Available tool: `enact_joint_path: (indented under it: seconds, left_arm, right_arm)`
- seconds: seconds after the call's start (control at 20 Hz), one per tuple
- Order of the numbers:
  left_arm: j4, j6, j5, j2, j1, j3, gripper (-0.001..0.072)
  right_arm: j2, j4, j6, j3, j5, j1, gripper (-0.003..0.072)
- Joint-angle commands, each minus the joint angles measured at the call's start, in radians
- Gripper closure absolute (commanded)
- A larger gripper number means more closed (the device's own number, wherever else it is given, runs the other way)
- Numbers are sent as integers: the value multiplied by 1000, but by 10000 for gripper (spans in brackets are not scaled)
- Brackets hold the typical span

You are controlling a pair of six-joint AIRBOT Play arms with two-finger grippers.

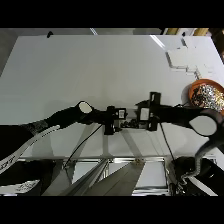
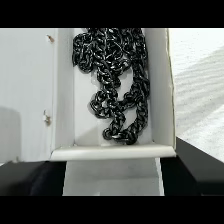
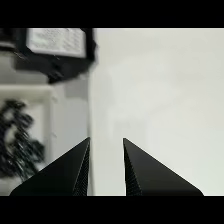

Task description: Fold the box and place the chain.

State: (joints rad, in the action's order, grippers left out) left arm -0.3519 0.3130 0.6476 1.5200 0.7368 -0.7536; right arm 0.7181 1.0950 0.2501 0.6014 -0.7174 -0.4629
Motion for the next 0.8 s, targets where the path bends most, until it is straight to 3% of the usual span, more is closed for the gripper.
enact_joint_path:
  seconds: [0.0, 0.15, 0.25, 0.75]
  left_arm:
    - [0, 0, 0, -1, 0, 0, 491]
    - [0, 0, 0, 0, 0, 0, 491]
    - [0, 0, 0, -1, 0, 0, 491]
    - [0, 0, 0, 0, 0, 0, 491]
  right_arm:
    - [-46, 79, 53, 8, -95, 185, 447]
    - [-40, 82, -32, 7, -193, 383, 450]
    - [-8, 86, -137, 3, -198, 461, 450]
    - [274, 87, -369, -68, -209, 472, 452]
